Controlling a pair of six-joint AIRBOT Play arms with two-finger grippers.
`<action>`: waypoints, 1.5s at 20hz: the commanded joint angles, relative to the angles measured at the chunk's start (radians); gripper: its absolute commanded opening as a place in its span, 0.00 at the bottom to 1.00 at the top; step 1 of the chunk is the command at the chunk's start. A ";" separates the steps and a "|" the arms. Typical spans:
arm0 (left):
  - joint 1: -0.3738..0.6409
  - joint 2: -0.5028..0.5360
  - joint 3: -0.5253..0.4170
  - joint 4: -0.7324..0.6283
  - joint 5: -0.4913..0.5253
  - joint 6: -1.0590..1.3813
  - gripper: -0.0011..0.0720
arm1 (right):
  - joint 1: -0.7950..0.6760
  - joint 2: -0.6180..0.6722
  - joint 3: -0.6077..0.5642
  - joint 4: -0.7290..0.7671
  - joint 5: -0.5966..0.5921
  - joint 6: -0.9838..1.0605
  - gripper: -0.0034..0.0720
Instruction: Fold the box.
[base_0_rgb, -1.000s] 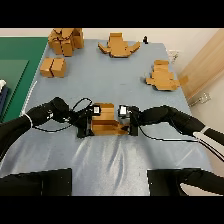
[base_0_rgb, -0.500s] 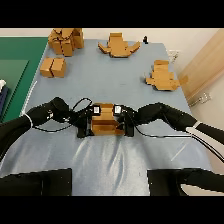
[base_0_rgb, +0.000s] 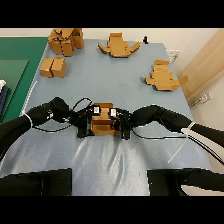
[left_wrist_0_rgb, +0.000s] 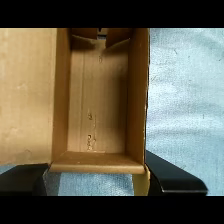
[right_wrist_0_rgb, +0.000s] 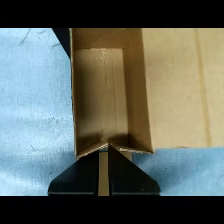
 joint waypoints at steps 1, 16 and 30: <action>0.000 0.000 0.000 0.001 -0.001 0.000 0.04 | 0.005 -0.006 0.001 0.024 0.039 0.000 0.16; 0.000 0.000 0.000 0.001 0.000 0.000 0.04 | -0.005 0.002 0.000 0.028 -0.001 0.087 0.06; 0.000 0.000 0.000 0.001 -0.009 0.000 0.04 | -0.494 0.336 -0.117 -0.067 -0.288 1.000 0.05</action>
